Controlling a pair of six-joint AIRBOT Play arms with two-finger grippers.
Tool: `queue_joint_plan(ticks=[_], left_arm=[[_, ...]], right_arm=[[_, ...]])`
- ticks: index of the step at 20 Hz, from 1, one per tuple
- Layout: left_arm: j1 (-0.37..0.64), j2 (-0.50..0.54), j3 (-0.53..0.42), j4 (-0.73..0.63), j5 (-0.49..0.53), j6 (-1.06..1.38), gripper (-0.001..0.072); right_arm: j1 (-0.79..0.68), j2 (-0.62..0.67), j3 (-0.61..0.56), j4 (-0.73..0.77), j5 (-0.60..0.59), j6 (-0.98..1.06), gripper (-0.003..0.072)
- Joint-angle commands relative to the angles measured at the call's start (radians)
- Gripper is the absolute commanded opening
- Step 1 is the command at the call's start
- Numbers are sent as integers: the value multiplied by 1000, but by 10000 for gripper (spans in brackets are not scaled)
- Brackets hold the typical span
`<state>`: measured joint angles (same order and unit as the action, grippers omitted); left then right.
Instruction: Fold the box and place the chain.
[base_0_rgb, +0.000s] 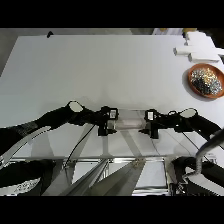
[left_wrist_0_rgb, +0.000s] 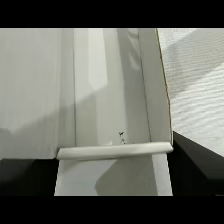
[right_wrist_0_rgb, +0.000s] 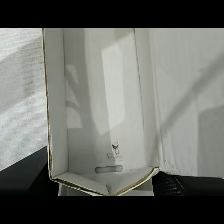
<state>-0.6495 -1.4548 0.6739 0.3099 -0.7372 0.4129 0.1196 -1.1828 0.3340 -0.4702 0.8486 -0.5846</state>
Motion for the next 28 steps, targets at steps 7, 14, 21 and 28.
queue_joint_plan(ticks=[7,14,21,28], left_arm=[[1,-40,-1,-7,0,6,696],[2,-46,-3,-62,-10,37,694],[0,-49,-3,-66,-6,36,81],[0,-49,-3,-67,-9,32,66]], right_arm=[[0,0,0,0,0,0,444],[0,0,0,0,1,0,444],[0,0,0,0,0,0,444],[0,0,0,0,0,0,444]])
